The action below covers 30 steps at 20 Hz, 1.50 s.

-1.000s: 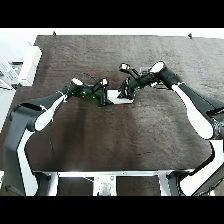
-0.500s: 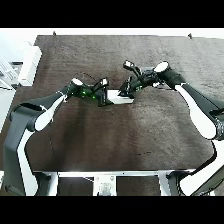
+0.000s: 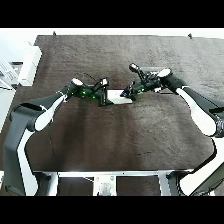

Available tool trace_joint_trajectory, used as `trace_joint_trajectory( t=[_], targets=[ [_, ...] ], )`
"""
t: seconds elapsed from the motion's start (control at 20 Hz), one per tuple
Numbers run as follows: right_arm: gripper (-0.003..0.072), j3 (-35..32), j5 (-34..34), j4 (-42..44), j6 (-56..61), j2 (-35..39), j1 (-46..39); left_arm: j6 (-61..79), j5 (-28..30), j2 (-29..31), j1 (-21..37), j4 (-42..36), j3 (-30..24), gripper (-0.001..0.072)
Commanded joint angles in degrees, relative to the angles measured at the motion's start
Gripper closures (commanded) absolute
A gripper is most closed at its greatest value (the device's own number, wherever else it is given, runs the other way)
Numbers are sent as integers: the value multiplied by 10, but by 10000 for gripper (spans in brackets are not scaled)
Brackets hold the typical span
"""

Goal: Fold the box and place the chain.

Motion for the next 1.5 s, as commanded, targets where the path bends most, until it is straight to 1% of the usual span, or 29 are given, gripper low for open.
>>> trace_joint_trajectory(
  t=[0.0, 0.1, 0.2, 0.3, 0.45, 0.55, 0.75, 0.85, 1.0, 1.05, 1.1, 1.2, 1.3, 1.35, 1.45],
  targets=[
    [682, -23, -2, -7, 14, -15, 2, 0, 0, 0, 0, 0, 0, 183],
    [682, -21, 5, 1, 12, -7, 2, 0, 0, 0, 0, 0, 0, 182],
    [682, -21, 7, 47, -15, 26, -2, 0, 0, 0, 0, 0, 0, 182],
    [683, -21, 7, 89, -30, 80, -3, 0, 0, 0, 0, 0, 0, 182],
    [683, -22, 5, 94, -20, 170, -3, 0, 0, 0, 0, 0, 0, 183],
    [683, -29, 4, 94, 10, 224, -11, 0, -2, 0, 0, 0, 0, 182],
    [682, -84, -3, 94, 35, 314, -31, 0, -5, 0, 0, 0, 0, 182],
    [682, -119, -6, 94, 41, 347, -40, -2, -5, 0, -2, -19, 0, 183],
    [682, -163, -18, 94, 50, 375, -54, -24, -16, 0, -2, -21, 0, 184],
    [682, -172, -18, 94, 57, 378, -57, -30, -24, 2, -2, -22, 0, 270],
    [682, -177, -17, 94, 66, 381, -59, -44, -37, 12, 1, -9, 3, 676],
    [682, -183, -17, 94, 79, 390, -65, -111, -67, 48, 12, -4, 3, 689],
    [682, -183, -18, 94, 82, 404, -71, -177, -96, 102, 38, 7, 2, 692],
    [682, -183, -18, 94, 93, 411, -75, -196, -98, 132, 53, 9, 1, 693],
    [682, -183, -17, 93, 109, 422, -83, -235, -81, 199, 95, 10, 0, 694]
  ],
)
